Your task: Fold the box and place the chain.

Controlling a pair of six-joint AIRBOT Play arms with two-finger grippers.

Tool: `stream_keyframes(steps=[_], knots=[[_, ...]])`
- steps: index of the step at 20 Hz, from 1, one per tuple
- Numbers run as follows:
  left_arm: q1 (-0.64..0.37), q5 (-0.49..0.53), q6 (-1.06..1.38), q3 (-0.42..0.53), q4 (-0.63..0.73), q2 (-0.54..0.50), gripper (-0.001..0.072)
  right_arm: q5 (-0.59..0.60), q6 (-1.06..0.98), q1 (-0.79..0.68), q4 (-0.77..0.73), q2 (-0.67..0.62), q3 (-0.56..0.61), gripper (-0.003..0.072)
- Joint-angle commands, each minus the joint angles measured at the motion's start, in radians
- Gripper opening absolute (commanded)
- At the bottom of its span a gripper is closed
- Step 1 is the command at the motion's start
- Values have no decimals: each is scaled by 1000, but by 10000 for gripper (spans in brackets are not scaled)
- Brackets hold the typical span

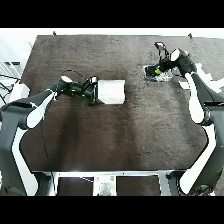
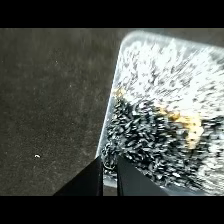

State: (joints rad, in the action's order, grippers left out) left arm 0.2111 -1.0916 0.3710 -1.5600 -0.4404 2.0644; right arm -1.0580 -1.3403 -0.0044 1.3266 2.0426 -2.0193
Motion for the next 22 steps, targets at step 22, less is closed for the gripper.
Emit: stream_keyframes(steps=[22], knots=[[0,-1,0,0,0,0,279,-312,78,246,50,-685,-2,4]])
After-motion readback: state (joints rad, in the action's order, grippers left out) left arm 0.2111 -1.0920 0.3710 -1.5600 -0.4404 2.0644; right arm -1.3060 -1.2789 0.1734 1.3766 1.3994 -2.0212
